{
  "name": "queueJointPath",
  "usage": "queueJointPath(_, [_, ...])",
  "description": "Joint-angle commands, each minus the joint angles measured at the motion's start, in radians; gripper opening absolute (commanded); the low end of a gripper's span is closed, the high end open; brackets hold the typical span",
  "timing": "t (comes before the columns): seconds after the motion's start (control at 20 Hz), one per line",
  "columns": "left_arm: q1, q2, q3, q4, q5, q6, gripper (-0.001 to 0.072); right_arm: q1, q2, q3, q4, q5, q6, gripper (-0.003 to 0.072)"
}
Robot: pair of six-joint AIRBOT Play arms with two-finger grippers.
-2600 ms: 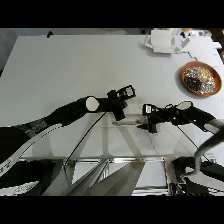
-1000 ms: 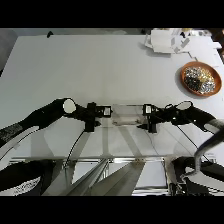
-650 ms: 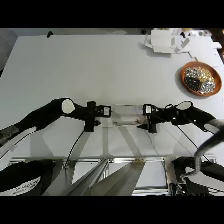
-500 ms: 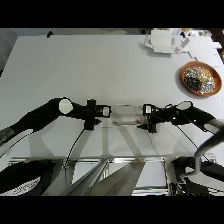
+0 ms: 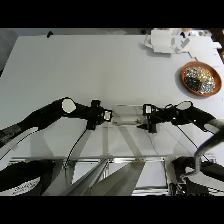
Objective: Fold the box and place the chain.
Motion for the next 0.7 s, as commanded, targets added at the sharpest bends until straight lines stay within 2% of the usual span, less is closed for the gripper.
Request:
queueJointPath(0.0, [-0.015, -0.012, 0.0, -0.045, 0.006, 0.036, 0.0338, 0.0, 0.001, 0.0, 0.0, 0.0, 0.0, 0.041])
queueJointPath(0.15, [-0.029, -0.013, 0.0, -0.061, -0.013, 0.035, 0.0323, 0.0, 0.001, 0.0, 0.0, 0.0, 0.0, 0.041])
queueJointPath(0.2, [-0.032, -0.013, 0.0, -0.065, -0.022, 0.035, 0.0303, 0.0, 0.001, 0.0, 0.0, 0.0, 0.0, 0.041])
queueJointPath(0.25, [-0.033, -0.013, 0.0, -0.073, -0.028, 0.035, 0.0247, 0.0, 0.001, 0.0, 0.0, 0.0, 0.0, 0.041])
queueJointPath(0.65, [-0.037, -0.016, 0.0, -0.139, -0.029, 0.035, 0.0243, 0.0, 0.001, 0.0, 0.0, 0.0, 0.0, 0.041])
